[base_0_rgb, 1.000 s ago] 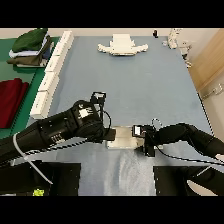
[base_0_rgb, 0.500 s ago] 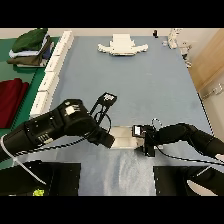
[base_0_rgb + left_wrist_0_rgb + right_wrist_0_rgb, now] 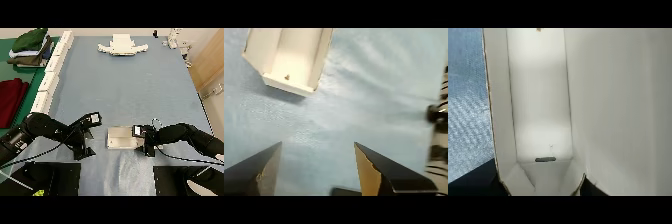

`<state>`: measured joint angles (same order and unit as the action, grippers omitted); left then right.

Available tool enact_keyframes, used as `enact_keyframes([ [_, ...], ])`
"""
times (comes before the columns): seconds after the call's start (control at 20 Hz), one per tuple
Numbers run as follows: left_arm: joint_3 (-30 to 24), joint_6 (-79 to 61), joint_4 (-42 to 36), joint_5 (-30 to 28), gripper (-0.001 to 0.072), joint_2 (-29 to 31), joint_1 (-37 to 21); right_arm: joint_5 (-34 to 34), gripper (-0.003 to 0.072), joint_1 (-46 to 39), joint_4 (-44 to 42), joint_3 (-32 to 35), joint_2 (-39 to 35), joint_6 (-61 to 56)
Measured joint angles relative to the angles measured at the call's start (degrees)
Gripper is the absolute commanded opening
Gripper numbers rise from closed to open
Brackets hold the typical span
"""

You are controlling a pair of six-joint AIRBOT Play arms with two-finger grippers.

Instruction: Fold the box.

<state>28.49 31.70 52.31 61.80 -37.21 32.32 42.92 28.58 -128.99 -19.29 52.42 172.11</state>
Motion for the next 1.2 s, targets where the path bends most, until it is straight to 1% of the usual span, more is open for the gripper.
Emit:
enact_keyframes([
  [0.1,-4.74,-11.85,-4.09,-5.46,0.0698,0.02,-2.27,0.00,0.0481,-0.02,0.00,0.00,0.00,-0.02],
  [0.2,-8.09,-23.37,-9.94,-10.54,0.0698,-1.36,-3.06,0.00,0.0481,0.00,0.00,0.00,0.00,-0.02],
  [0.35,-10.40,-36.68,-18.45,-16.02,0.0698,-5.68,-3.28,0.00,0.0482,0.00,0.00,0.00,0.00,-0.02],
  [0.45,-10.93,-42.49,-22.43,-18.43,0.0698,-9.18,-3.34,0.00,0.0482,-0.02,0.00,0.00,0.00,0.00],
  [0.6,-10.60,-47.95,-27.08,-20.20,0.0698,-13.70,-3.34,0.00,0.0482,-0.02,0.00,0.00,0.00,-0.02],
  [0.75,-9.51,-50.45,-29.51,-20.76,0.0698,-17.35,-3.32,0.00,0.0481,0.00,0.00,0.00,0.00,0.00],
  [1.0,-7.91,-52.81,-31.17,-20.76,0.0698,-21.27,-1.42,0.00,0.0481,-0.02,0.00,0.00,0.00,-0.02],
  [1.2,-7.41,-53.96,-31.67,-21.05,0.0698,-23.12,0.04,0.00,0.0482,0.00,0.00,0.00,0.00,0.02],
])
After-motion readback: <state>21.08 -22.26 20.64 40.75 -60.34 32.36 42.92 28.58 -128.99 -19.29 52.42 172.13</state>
